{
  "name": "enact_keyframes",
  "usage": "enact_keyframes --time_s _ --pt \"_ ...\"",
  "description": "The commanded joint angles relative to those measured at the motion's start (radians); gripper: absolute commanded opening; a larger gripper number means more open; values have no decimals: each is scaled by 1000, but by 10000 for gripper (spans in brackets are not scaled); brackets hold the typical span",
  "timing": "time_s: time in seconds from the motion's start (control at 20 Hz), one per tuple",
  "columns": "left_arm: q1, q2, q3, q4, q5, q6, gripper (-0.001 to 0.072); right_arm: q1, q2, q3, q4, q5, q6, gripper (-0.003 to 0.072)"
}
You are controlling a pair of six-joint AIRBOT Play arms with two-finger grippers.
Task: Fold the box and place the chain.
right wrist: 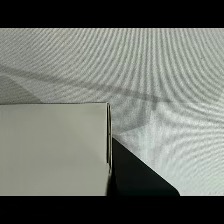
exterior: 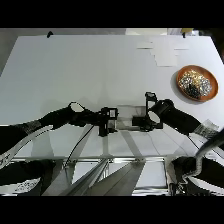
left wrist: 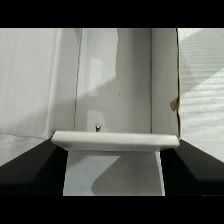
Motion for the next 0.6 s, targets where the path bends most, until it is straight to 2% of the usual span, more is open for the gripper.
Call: enact_keyframes --time_s 0.0,0.05,0.1,0.55 --pt "0 1 0 -1 0 -1 206 1 -1 0 -1 -13 -31 76" --pt "0 1 0 -1 0 -1 206 1 -1 0 -1 -20 -65 163" --pt "0 1 0 -1 0 -1 206 1 -1 0 -3 -19 -94 186" --pt "0 1 0 -1 0 -1 206 1 -27 0 2 -44 -130 179"
